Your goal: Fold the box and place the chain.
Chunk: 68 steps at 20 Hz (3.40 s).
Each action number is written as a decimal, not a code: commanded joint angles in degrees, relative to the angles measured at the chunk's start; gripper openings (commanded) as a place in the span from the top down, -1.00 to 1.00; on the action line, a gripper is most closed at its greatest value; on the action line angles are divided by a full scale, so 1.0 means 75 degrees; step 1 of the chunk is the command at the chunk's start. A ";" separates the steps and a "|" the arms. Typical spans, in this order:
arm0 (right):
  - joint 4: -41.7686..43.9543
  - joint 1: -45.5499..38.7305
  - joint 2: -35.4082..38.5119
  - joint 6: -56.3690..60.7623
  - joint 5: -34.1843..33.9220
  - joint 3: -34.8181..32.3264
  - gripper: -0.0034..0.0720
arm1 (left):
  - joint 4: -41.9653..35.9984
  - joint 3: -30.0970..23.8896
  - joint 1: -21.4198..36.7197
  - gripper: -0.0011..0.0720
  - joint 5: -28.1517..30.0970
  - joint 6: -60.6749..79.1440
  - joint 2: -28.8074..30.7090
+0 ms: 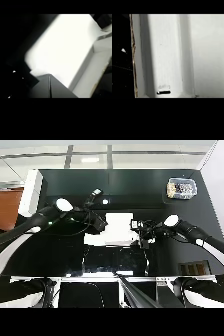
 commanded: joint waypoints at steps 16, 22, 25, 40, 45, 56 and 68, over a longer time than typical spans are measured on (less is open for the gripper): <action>0.0000 0.0006 0.0003 0.0003 -0.0012 0.0003 0.56 | 0.0720 -0.2095 -0.0055 0.15 0.0137 0.4951 0.2139; 0.0000 0.0006 0.0003 0.0003 -0.0012 0.0003 0.56 | 0.0901 -0.2092 -0.0090 -0.97 0.0746 0.6365 0.1603; 0.0000 0.0006 0.0003 0.0003 -0.0012 0.0003 0.56 | 0.0495 -0.2092 -0.0358 -0.97 0.0682 0.6726 0.1192; 0.0000 0.0006 0.0003 0.0003 -0.0012 0.0003 0.56 | -0.0574 -0.2092 -0.0778 0.20 0.1341 0.6898 0.0860; 0.0000 0.0006 0.0003 0.0003 -0.0012 0.0003 0.56 | -0.1900 -0.2081 -0.0781 0.20 0.1309 0.7428 0.0443; 0.0000 0.0006 0.0003 0.0003 -0.0012 0.0003 0.56 | -0.1929 -0.1941 -0.1061 0.39 0.1323 0.7525 0.0146; 0.0000 0.0006 0.0003 0.0003 -0.0012 0.0003 0.56 | -0.1824 -0.1944 -0.1052 -0.04 0.1309 0.7466 0.0154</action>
